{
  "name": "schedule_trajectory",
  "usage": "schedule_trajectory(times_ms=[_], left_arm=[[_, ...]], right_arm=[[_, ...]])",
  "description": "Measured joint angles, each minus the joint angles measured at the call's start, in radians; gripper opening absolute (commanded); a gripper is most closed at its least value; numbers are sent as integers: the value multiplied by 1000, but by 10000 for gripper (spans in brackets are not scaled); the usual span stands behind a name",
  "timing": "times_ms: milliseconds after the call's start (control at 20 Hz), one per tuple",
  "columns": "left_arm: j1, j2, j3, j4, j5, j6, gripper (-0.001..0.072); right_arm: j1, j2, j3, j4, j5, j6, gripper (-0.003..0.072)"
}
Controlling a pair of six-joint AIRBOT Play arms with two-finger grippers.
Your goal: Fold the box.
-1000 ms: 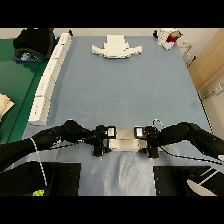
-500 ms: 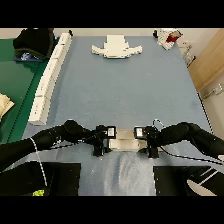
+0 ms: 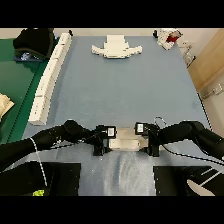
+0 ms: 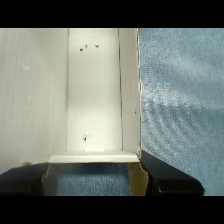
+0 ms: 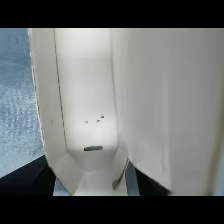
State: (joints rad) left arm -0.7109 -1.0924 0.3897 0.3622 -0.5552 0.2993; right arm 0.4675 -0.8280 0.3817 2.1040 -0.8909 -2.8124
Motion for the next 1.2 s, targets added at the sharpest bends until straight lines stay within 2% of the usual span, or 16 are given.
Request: schedule_trajectory(times_ms=[100,250,300,400,500,650,750,950,1200], left_arm=[[0,0,0,0,0,0,468],[0,0,0,0,-1,0,468],[0,0,0,0,-2,0,468],[0,0,0,0,-2,1,468],[0,0,0,0,-2,1,467],[0,0,0,0,-2,2,468],[0,0,0,0,-2,2,468],[0,0,0,0,-2,2,468],[0,0,0,0,-2,2,468]], right_arm=[[0,55,36,-106,-80,174,698],[0,141,91,-257,-256,515,330],[0,166,103,-287,-306,653,270],[0,195,113,-257,-364,903,270],[8,193,96,-102,-343,1082,270],[70,151,80,153,-163,1218,261],[106,113,97,239,-24,1262,261],[124,20,137,270,163,1302,261],[129,-142,151,267,264,1313,261]])
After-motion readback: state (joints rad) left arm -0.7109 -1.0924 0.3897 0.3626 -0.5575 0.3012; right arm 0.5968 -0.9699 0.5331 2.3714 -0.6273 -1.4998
